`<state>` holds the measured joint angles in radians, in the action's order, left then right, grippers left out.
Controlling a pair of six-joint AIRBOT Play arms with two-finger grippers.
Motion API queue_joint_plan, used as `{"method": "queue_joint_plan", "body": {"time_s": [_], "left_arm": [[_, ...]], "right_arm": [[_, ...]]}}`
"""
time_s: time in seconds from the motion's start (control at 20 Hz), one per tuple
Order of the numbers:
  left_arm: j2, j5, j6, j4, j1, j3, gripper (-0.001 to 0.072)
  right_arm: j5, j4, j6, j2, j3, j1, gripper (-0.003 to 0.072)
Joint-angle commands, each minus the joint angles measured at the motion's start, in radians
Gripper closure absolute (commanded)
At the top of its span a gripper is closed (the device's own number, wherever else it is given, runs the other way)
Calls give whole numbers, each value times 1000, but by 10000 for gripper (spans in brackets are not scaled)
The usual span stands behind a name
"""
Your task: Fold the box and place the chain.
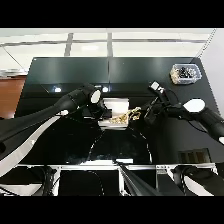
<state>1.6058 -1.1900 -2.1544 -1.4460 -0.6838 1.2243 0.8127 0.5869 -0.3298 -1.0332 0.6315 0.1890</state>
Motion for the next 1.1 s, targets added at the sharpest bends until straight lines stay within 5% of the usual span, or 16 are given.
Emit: {"method": "queue_joint_plan", "body": {"time_s": [0.0, 0.2, 0.35, 0.65, 0.7, 0.75, 0.8, 1.05], "left_arm": [[0, 3, 0, 0, 1, 1, 680], [0, 2, 0, 0, 1, 1, 680], [0, 2, 0, 0, 1, 1, 680], [0, 3, 0, 0, 1, 1, 680], [0, 3, 0, 0, 1, 1, 680], [0, 3, 0, 0, 1, 1, 680], [0, 3, 0, 0, 1, 1, 680], [0, 3, 0, 0, 1, 0, 680]], "right_arm": [[201, -214, -122, 92, 4, -13, 674], [197, -632, -109, 92, 4, 2, 674], [191, -752, -101, 92, 4, 47, 673], [-112, -486, -201, 76, 4, 170, 666], [-143, -435, -244, 70, 4, 173, 614], [-146, -398, -277, 63, 4, 173, 370], [-142, -362, -293, 60, 4, 172, 268], [-108, -271, -294, 100, 4, 45, 271]]}}
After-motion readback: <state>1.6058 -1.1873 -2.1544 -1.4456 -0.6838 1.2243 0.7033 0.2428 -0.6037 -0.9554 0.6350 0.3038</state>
